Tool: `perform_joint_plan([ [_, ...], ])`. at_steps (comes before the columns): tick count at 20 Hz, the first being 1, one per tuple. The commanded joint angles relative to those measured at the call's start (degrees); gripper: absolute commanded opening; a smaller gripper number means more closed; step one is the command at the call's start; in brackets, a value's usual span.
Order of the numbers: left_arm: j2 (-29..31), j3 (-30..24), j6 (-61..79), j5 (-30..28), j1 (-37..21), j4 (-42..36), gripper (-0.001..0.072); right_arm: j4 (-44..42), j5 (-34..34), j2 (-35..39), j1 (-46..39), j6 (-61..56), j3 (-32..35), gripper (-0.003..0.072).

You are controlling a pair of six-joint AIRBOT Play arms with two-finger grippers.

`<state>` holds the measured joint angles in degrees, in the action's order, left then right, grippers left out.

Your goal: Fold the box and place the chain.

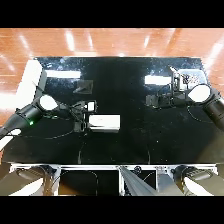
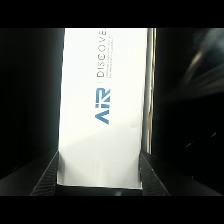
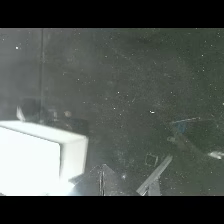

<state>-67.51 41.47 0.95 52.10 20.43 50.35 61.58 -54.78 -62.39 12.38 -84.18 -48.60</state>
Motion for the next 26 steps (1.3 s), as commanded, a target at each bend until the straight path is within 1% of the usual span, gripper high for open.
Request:
perform_joint_plan([
  [1, 2.49, 1.31, -5.66, 0.96, 0.02, 3.72, 0.0023, 0.00, -0.04, -0.02, -0.04, 0.00, 0.00, 0.0030],
  [4, 5.31, 1.31, -9.81, 1.16, -0.46, 7.08, 0.0023, -0.02, -0.07, -0.02, -0.04, 0.00, -0.02, 0.0030],
  [7, 8.15, 1.33, -13.25, 2.62, -4.83, 7.74, 0.0024, -0.04, -0.04, -0.02, 0.00, 0.00, -0.02, 0.0030],
  [9, 9.40, 1.31, -15.67, 4.94, -9.81, 7.82, 0.0023, -0.04, -0.04, -0.02, 0.02, 0.00, -0.02, 0.0030],
  [12, 10.36, 1.33, -18.27, 8.66, -19.39, 8.33, 0.0023, -0.07, -0.04, -0.02, 0.02, 0.00, -0.02, 0.0030],
  [15, 10.58, 1.33, -23.17, 12.09, -27.89, 14.53, 0.0023, -0.20, -0.02, -0.02, 0.02, 0.00, -0.02, 0.0030],
  [18, 10.58, 1.33, -29.75, 19.21, -35.74, 21.66, 0.0022, -0.15, -0.02, -0.02, 0.02, 0.02, -0.02, 0.0030],
  [19, 10.64, 1.31, -31.23, 20.76, -38.07, 23.67, 0.0021, -0.13, -0.02, -0.02, 0.02, 0.04, -0.02, 0.0030],
  [22, 11.30, 1.33, -35.12, 22.18, -45.18, 32.20, 0.0022, -0.04, -0.04, -0.02, 0.02, 0.13, -0.02, 0.0030],
  [24, 12.63, 1.33, -35.32, 23.15, -49.33, 35.34, 0.0022, -0.02, -0.02, -0.02, 0.02, 0.70, -0.02, 0.0030],
  [26, 13.44, 1.40, -36.02, 22.16, -52.61, 36.94, 0.0022, -0.02, -0.02, -0.02, 0.02, 0.70, -0.02, 0.0030],
])
